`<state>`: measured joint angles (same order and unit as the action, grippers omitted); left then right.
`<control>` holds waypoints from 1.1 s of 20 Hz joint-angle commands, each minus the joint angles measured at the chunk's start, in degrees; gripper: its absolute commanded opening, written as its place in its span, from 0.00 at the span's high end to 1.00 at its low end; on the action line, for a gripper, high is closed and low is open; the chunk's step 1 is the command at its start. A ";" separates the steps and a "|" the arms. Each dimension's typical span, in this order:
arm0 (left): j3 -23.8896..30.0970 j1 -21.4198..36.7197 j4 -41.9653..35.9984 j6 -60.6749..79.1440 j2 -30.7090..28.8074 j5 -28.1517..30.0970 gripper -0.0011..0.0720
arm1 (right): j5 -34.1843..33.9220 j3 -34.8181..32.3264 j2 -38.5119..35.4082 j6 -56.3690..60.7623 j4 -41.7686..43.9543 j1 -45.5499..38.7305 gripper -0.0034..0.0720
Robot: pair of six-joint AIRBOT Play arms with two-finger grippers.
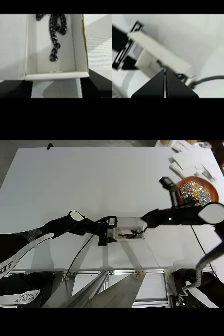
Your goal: Fold the box and place the chain.
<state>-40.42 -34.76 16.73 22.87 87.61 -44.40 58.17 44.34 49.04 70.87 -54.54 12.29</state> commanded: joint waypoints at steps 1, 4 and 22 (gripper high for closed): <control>0.00 0.04 0.00 0.00 -0.04 0.02 0.56 | 0.59 5.11 0.39 6.19 -8.48 -8.74 0.93; 0.00 0.04 0.00 0.00 -0.02 0.02 0.56 | 0.92 5.01 5.42 10.84 -19.08 -11.72 0.93; 0.00 0.04 0.00 0.00 -0.02 0.02 0.56 | 0.04 5.01 15.39 11.61 -19.82 -8.92 0.93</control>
